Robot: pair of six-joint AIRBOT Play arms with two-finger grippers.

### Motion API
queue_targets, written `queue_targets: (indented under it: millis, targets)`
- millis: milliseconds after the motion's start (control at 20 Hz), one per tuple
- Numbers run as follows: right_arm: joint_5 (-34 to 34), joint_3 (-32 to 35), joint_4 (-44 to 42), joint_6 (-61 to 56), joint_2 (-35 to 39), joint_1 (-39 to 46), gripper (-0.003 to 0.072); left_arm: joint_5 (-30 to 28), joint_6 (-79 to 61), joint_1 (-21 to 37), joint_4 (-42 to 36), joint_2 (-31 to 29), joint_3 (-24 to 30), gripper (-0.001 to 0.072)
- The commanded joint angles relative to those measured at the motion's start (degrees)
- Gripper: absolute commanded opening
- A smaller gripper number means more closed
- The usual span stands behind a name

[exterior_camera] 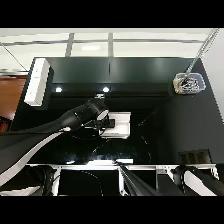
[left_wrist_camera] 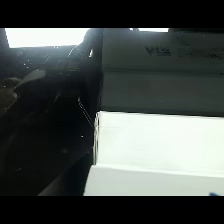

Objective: Fold the box and place the chain.

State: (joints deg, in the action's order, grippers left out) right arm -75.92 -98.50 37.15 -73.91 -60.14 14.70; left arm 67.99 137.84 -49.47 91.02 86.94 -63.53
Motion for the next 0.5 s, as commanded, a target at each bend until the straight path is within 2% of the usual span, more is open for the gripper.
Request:
queue_targets:
  millis: [0, 200, 350, 450]
  targets:
    - [-1.33, 11.65, -1.99, 1.9, 5.97, -7.17, 0.0009, -0.2, 0.0, 0.04, 0.0, 0.0, 0.02, 0.0031]
    - [-6.14, 25.9, -2.19, 3.1, 7.98, -16.79, 0.0011, -0.2, 0.0, 0.04, 0.02, 0.0, 0.02, 0.003]
    - [0.24, 36.87, -6.32, 3.54, 7.96, -23.37, 0.001, -0.22, 0.02, 0.04, 0.0, 0.0, 0.02, 0.003]
    - [2.16, 42.88, -10.08, 6.95, 7.96, -25.81, 0.0011, -0.24, 0.0, 0.04, 0.0, 0.0, 0.02, 0.0031]
